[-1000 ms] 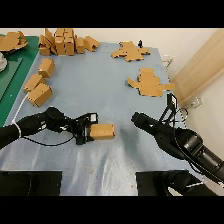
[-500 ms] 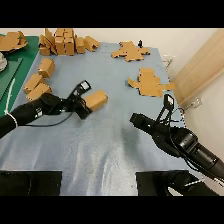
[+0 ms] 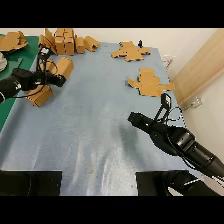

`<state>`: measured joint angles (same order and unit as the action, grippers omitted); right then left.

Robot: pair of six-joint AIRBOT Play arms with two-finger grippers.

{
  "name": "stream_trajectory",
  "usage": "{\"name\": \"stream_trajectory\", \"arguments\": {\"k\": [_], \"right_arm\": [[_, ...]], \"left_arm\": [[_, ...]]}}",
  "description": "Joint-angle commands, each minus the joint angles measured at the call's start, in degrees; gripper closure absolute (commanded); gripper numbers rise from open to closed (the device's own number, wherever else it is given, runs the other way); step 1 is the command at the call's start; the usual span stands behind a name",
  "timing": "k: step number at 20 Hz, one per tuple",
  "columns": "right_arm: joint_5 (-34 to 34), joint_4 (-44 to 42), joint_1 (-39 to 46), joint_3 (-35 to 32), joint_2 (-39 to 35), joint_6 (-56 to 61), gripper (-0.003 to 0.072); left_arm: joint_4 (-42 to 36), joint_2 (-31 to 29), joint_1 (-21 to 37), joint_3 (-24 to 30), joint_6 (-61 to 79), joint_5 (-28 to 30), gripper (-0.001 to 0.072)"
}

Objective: Fold the box.

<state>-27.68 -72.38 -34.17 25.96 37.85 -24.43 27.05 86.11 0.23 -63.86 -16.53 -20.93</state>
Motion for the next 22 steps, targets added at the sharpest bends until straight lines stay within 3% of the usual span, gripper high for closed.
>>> {"name": "stream_trajectory", "arguments": {"k": [1, 7, 8, 9, 16, 21, 22], "right_arm": [[0.70, -0.02, 0.02, 0.07, 0.07, 0.04, 0.0681], [0.72, -0.02, 0.02, 0.04, 0.07, 0.63, 0.0681], [0.72, -0.02, 0.02, 0.04, 0.07, 0.63, 0.0681], [0.72, -0.02, 0.02, 0.04, 0.07, 0.63, 0.0681], [0.74, -0.09, 0.02, 0.07, 0.07, 1.07, 0.0681], [2.43, -1.84, -0.02, 0.07, 0.31, 0.81, 0.0679], [4.24, -2.38, -0.02, 0.52, 1.09, -0.11, 0.0679]], "left_arm": [[0.20, 5.99, 5.68, -5.31, -2.67, -1.70, 0.0330], [0.15, 9.62, 8.39, -6.69, -2.60, 0.81, 0.0315], [0.15, 9.62, 8.41, -6.80, -2.54, 0.87, 0.0103], [0.15, 9.62, 8.39, -6.80, -2.47, 1.01, 0.0014], [0.13, 8.37, 8.68, -6.91, -2.60, -2.54, 0.0014], [0.15, -1.68, 10.99, -7.50, -2.80, -10.03, 0.0017], [0.15, -3.63, 10.84, -7.50, -3.85, -15.21, 0.0216]]}}
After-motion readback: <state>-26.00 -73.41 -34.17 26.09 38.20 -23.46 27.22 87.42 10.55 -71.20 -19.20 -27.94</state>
